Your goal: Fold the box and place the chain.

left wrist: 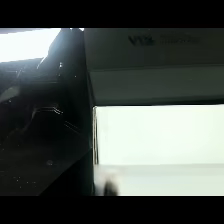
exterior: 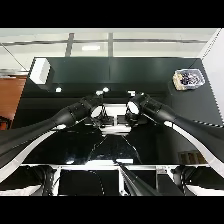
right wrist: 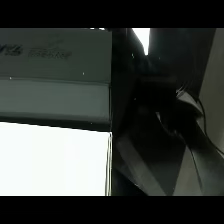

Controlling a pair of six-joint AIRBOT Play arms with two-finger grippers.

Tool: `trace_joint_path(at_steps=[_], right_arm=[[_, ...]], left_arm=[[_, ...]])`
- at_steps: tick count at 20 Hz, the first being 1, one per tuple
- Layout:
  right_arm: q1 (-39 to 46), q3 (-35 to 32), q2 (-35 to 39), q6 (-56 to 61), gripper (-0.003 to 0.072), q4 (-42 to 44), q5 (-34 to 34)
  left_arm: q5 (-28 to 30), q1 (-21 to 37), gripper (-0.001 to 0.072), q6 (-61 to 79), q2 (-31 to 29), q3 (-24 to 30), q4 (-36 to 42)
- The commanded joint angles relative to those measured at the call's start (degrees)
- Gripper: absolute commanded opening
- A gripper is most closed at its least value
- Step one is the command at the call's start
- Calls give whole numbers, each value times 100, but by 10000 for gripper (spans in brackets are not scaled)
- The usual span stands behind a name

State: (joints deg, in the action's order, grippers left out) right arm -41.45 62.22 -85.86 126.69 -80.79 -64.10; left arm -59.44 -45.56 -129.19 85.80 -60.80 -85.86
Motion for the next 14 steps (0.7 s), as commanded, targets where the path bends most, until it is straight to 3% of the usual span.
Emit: trace_joint_path(at_steps=[1, 2, 3, 6, 10, 12, 14], right_arm=[[-2, 9, 4, -24, 111, 33, 4], [11, 35, 7, -26, 348, 33, -92], [50, 92, 24, -155, 502, 42, -278], [151, 247, 363, -850, 509, 63, -509], [474, 299, 1469, -1408, 509, -343, -708], [804, 297, 1989, -1499, 509, -1207, -754], [1285, 254, 2245, -1491, 509, -2855, -625]], left_arm=[[24, 0, 28, 17, 4, -2, 0], [26, 0, 28, 15, 4, -2, 0], [28, 0, 27, 15, 4, -2, 0], [28, 2, 27, 15, 4, -2, 0], [26, 2, 27, 15, 4, -2, 0], [22, 2, 27, 17, 4, -2, 0], [24, 2, 27, 15, 4, -2, 0]])
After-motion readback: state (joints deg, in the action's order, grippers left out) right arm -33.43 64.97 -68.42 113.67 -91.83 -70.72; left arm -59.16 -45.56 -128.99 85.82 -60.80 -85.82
